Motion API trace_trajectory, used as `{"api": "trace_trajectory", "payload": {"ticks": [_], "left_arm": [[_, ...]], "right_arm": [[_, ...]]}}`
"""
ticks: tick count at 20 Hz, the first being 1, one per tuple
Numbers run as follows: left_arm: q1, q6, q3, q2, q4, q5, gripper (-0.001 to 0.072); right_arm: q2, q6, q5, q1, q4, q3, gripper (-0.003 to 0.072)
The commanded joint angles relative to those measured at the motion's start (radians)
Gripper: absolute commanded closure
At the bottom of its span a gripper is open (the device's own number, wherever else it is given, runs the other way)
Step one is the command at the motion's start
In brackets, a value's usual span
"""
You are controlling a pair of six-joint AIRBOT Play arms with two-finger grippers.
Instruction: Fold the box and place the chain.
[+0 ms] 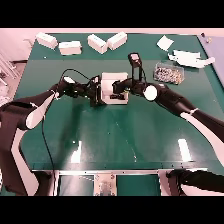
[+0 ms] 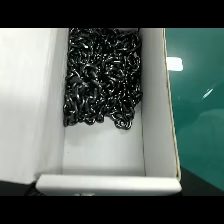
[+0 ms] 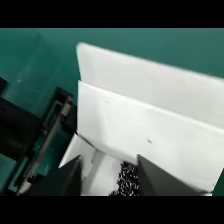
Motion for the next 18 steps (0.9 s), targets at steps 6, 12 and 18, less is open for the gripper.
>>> {"api": "trace_trajectory", "payload": {"ticks": [6, 12, 18], "left_arm": [[0.0, 0.0, 0.0, 0.001, 0.0, 0.001, 0.0245], [0.0, 0.0, 0.0, 0.001, 0.0, 0.001, 0.0245], [0.0, 0.0, 0.0, 0.001, 0.0, 0.0, 0.0245]], "right_arm": [[0.091, -0.329, 0.113, -0.145, 0.055, 0.169, 0.057], [-0.102, -0.793, 0.43, -0.322, 0.534, 0.389, 0.0571], [-0.397, -0.896, 0.76, -0.38, 0.603, 0.684, 0.0604]]}}
